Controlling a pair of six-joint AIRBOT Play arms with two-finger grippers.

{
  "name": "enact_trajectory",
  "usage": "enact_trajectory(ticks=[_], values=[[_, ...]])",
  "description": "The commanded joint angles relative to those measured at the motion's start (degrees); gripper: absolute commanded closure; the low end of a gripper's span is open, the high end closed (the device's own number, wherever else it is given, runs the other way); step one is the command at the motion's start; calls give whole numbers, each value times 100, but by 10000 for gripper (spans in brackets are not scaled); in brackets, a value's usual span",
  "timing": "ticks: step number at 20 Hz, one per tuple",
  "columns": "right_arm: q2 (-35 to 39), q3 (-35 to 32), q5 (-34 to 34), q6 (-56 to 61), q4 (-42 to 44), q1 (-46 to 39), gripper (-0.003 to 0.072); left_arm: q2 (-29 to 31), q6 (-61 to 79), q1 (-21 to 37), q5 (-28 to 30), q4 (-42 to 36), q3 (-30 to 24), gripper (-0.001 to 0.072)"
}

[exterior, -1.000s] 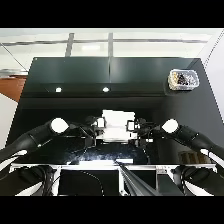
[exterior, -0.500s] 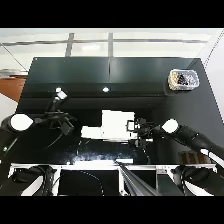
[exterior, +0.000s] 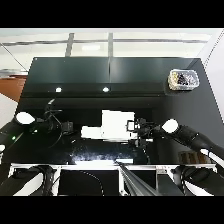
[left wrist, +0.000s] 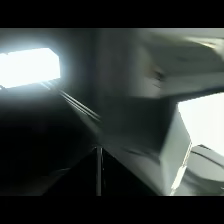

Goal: Fold the box and place the chain.

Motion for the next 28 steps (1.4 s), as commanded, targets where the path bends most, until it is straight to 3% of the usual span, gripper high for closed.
enact_trajectory(ticks=[1, 6, 11, 12, 13, 15, 21, 28], values=[[2, 2, 4, 2, 0, 2, 154, -1019, 774, 4, -391, -1281, -22, 677], [2, 2, 4, 2, 2, 0, 154, -1462, 1414, -409, -4, -2277, -22, 677], [2, 2, 2, 2, 0, 0, 154, -1438, 1521, -960, -17, -2380, 0, 675], [2, 2, 2, 2, 2, 0, 154, -1390, 1596, -957, -83, -2356, 44, 636], [2, 2, 2, 2, 2, 0, 154, -1314, 1711, -935, -153, -2352, 98, 469], [2, 2, 4, 2, 0, 0, 154, -1141, 1810, -911, -286, -2293, 254, 9], [2, 2, 0, 2, 0, 0, 154, -968, 1707, -1113, -656, -2107, 605, 1], [2, 2, -2, 2, 0, 0, 154, -940, 785, -1727, -247, -2065, 608, 5]])
